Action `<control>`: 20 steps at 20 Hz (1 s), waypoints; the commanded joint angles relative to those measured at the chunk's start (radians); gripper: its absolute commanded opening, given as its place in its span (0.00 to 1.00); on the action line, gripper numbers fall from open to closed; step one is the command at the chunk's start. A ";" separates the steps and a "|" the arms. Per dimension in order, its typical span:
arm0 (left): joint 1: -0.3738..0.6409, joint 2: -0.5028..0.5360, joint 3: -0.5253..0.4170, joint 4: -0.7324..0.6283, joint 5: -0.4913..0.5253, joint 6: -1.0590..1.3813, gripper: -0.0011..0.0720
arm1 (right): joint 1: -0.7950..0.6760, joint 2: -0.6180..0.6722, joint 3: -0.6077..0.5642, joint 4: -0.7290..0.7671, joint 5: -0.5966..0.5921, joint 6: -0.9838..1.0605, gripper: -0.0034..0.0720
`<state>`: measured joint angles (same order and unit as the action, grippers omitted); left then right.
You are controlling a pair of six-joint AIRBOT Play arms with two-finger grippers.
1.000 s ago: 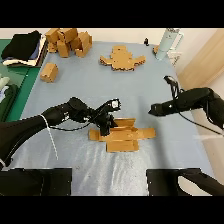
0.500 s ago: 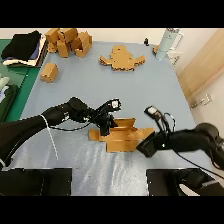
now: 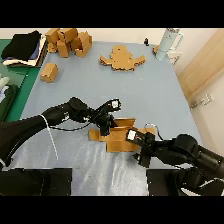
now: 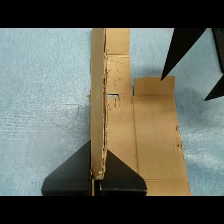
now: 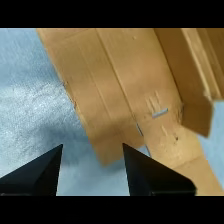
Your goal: Fold the box.
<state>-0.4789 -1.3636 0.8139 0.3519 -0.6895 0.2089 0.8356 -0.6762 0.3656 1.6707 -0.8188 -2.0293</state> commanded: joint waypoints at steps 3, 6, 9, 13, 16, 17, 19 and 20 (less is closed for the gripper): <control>0.000 0.000 0.000 0.000 0.000 0.000 0.03 | 0.021 -0.087 -0.003 -0.072 0.156 -0.127 0.82; 0.000 0.000 0.000 0.000 0.000 0.000 0.03 | 0.021 -0.092 -0.003 -0.109 0.156 -0.126 0.82; 0.000 0.000 0.000 0.000 0.000 0.000 0.03 | 0.021 -0.097 -0.003 -0.097 0.146 -0.127 0.82; 0.000 0.000 0.000 0.000 0.000 0.000 0.03 | 0.021 -0.102 -0.003 -0.092 0.124 -0.127 0.82; 0.000 0.000 0.000 0.000 0.000 0.000 0.03 | 0.021 -0.121 -0.003 -0.087 0.125 -0.137 0.81; 0.000 0.000 0.000 0.000 0.000 0.000 0.03 | 0.021 -0.122 -0.003 -0.071 0.125 -0.156 0.81; 0.000 0.000 0.000 0.000 0.000 0.000 0.03 | 0.021 -0.122 -0.003 -0.066 0.126 -0.163 0.81; 0.000 0.000 0.000 0.000 0.000 0.000 0.03 | 0.021 -0.123 -0.003 -0.067 0.129 -0.163 0.81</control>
